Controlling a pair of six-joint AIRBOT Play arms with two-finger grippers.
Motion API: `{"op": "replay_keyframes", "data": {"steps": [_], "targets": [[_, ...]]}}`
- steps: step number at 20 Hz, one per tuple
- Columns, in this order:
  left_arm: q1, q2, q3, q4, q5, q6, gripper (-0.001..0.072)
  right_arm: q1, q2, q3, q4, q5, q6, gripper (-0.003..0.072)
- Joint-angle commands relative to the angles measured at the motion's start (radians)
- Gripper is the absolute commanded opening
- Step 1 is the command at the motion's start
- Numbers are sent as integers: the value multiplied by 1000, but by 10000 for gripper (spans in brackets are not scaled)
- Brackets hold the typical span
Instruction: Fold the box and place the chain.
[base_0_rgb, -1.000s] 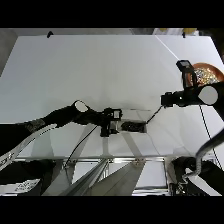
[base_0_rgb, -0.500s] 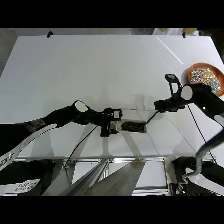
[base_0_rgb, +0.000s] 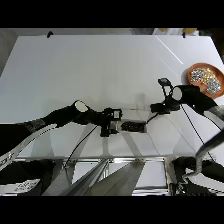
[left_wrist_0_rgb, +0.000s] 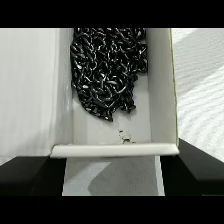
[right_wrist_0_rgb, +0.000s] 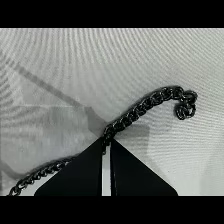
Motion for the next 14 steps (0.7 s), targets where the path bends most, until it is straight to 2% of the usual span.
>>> {"op": "replay_keyframes", "data": {"steps": [1, 5, 10, 14], "targets": [[1, 1, 0, 0, 0, 0, 253, 10, 19, -1, 7, 18, -47, 23], [1, 1, 0, 0, 0, 0, 253, 65, 190, -1, -39, 84, -62, 23], [1, 1, 0, 0, -6, 0, 253, 153, 477, -1, -30, 247, -63, 23], [1, 1, 0, 0, -14, 0, 253, 196, 652, -1, 88, 271, -60, 23]]}}
